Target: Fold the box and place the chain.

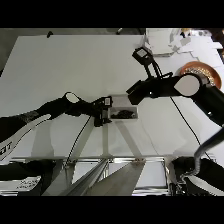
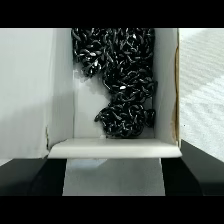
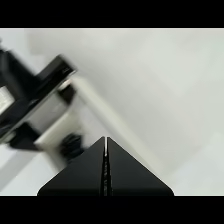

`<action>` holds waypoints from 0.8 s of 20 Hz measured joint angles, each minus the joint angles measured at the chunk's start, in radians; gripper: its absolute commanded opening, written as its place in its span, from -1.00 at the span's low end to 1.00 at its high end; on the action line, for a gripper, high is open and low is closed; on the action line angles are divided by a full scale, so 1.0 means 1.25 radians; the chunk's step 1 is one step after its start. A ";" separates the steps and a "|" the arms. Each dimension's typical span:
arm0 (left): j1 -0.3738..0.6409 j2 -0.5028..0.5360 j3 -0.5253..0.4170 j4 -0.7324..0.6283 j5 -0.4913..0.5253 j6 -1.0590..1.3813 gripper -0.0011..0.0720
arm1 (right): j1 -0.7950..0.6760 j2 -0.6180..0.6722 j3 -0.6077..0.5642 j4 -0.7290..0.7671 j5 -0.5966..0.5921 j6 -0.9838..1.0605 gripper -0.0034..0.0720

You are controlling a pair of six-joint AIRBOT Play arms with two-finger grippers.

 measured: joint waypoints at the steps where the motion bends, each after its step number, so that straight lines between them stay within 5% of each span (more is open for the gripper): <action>1: 0.000 0.000 0.000 0.000 0.000 0.000 -0.23 | -0.009 -0.017 0.002 0.012 -0.008 -0.031 -0.88; 7: 0.000 0.000 0.000 0.000 0.000 0.000 -0.23 | -0.005 -0.133 0.008 0.102 -0.035 -0.236 -0.88; 14: 0.000 0.000 0.000 0.000 0.000 0.000 -0.23 | 0.079 -0.159 0.008 0.042 0.030 -0.363 -0.87; 16: 0.000 0.000 0.000 0.000 0.000 0.000 -0.23 | 0.103 -0.155 0.009 0.021 0.067 -0.373 -0.48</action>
